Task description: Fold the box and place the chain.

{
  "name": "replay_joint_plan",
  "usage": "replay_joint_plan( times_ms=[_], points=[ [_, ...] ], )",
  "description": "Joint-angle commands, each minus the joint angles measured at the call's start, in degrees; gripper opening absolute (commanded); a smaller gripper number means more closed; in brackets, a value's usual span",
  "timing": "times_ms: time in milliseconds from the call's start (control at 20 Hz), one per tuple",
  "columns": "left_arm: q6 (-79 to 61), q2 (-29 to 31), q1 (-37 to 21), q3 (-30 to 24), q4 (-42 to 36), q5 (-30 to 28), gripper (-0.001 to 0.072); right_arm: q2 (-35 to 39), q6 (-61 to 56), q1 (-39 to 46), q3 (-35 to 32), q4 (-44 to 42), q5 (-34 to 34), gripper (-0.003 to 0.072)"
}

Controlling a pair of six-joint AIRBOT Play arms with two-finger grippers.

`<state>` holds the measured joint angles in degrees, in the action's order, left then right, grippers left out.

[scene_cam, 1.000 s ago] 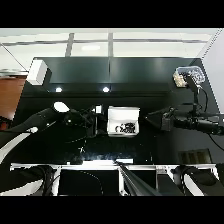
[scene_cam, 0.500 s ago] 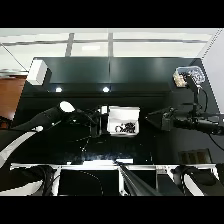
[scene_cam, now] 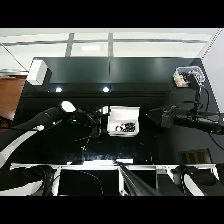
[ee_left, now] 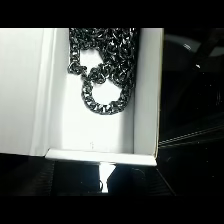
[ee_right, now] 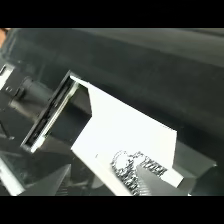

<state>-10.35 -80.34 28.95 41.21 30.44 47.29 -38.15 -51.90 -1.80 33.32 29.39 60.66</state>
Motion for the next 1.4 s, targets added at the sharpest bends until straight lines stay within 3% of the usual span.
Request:
replay_joint_plan(
  times_ms=[0, 200, 400, 600, 850, 1000, 1200, 1350],
  points=[
    [0.3, 0.0, 0.0, 0.0, 0.5, -0.1, 0.0483, 0.0, -0.7, 0.0, 0.0, 1.5, -5.0, 0.0707],
    [0.3, 0.0, 0.4, 0.0, 0.7, -0.3, 0.0483, -3.1, -2.4, 0.0, 1.5, 3.4, -14.3, 0.0705],
    [0.3, 0.0, 0.4, 0.0, 0.8, -0.4, 0.0483, -17.6, -1.4, -1.7, 10.6, 5.5, -14.3, 0.0697],
    [0.3, 0.0, 0.4, 0.0, 0.8, -0.5, 0.0484, -27.3, 14.6, -6.5, 12.8, 6.3, -13.7, 0.0697],
    [0.3, 0.0, 0.4, 0.0, 0.8, -0.5, 0.0485, -28.3, 22.9, -10.5, 12.8, 9.7, -8.1, 0.0697],
    [0.3, 0.0, 0.4, 0.0, 0.8, -0.5, 0.0486, -27.6, 32.5, -10.6, 12.9, 9.9, 0.1, 0.0697],
    [0.3, 0.0, 0.4, 0.0, 0.8, -0.5, 0.0486, -23.1, 32.7, -10.5, 13.6, 14.8, 3.4, 0.0697],
    [0.3, 0.0, 0.4, 0.0, 0.8, -0.5, 0.0486, -23.1, 32.7, -12.1, 12.9, 15.0, 1.9, 0.0697]
  ],
)
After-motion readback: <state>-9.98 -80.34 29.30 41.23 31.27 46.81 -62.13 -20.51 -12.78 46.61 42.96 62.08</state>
